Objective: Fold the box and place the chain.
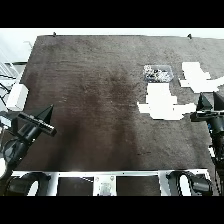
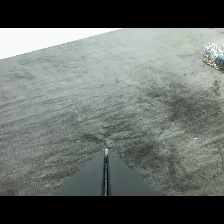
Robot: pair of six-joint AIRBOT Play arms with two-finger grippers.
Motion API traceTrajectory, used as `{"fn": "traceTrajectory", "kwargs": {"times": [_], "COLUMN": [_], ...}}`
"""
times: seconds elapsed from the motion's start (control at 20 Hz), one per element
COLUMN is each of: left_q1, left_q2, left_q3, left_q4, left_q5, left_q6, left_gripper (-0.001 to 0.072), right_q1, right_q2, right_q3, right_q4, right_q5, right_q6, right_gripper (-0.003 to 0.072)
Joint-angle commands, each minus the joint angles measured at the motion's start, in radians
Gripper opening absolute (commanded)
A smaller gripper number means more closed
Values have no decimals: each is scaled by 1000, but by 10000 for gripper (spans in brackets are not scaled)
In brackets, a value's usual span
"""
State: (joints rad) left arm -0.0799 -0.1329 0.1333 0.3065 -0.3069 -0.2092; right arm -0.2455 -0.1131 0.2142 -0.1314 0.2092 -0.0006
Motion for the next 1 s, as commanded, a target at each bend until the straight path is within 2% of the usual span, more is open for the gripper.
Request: {"fn": "traceTrajectory", "kwargs": {"times": [0.0, 0.2, 0.35, 0.6, 0.65, 0.75, 0.95], "left_q1": [0, 0, 0, 0, 0, 0, 0], "left_q2": [1, 1, 1, 1, 1, 1, 1], "left_q3": [0, 0, 0, 0, 0, 0, 0], "left_q4": [0, 0, 0, 0, 0, 0, 0], "left_q5": [0, 0, 0, 0, 0, 0, 0], "left_q6": [0, 0, 0, 0, 0, 0, 0], "left_gripper": [19, 19, 19, 19, 19, 19, 19], "right_q1": [1, 1, 1, -23, -54, -166, -404], "right_q2": [-1, -84, -250, -603, -678, -828, -1077], "right_q3": [0, 6, 64, 268, 315, 427, 697], "right_q4": [-1, -1, -1, -3, -10, -99, -497], "right_q5": [3, 1, 2, 6, 41, 229, 647], "right_q6": [13, 143, 211, 230, 240, 351, 697], "right_gripper": [415, 411, 412, 404, 404, 404, 433]}}
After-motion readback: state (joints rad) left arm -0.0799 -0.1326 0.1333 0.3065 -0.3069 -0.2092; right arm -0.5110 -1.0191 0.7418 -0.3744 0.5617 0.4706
